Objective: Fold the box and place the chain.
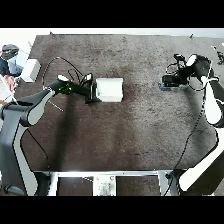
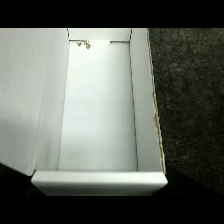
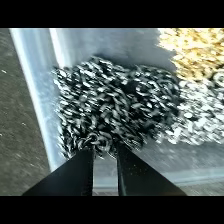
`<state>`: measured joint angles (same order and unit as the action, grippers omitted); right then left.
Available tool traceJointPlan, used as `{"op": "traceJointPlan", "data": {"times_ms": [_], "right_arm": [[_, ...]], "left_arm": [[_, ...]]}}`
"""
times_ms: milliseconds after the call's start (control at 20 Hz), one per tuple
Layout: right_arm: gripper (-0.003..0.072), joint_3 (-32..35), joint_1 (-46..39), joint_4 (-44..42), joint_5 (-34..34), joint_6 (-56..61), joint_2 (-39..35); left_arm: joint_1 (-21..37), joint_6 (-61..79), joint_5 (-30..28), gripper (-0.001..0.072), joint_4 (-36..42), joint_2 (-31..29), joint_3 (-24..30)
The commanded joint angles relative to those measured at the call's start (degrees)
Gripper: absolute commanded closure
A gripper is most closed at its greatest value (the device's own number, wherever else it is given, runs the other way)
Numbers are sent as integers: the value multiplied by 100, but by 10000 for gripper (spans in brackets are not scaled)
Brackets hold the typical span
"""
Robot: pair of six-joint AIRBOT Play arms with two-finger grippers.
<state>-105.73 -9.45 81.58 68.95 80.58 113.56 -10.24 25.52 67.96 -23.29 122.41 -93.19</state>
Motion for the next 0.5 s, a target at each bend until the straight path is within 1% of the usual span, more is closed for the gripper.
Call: {"op": "traceJointPlan", "data": {"times_ms": [0, 50, 100, 150, 300, 450], "right_arm": [[514, 2, -2, -310, -79, 22, 39], [515, 2, -2, -275, -76, 24, 39], [548, 2, -2, -251, -76, 24, 39], [658, 2, -2, -208, -83, 26, 39], [657, 2, -4, -136, -83, 26, 39], [675, 2, -2, -42, -68, 24, -15]], "left_arm": [[0, 2, -2, 240, -2, 2, 2], [0, 2, -2, 240, -2, 2, 2], [0, 2, -2, 240, -2, 2, 2], [0, 2, -2, 240, -2, 2, 4], [0, 2, -2, 240, -2, 2, 2], [0, 2, -2, 240, -2, 2, 2]]}}
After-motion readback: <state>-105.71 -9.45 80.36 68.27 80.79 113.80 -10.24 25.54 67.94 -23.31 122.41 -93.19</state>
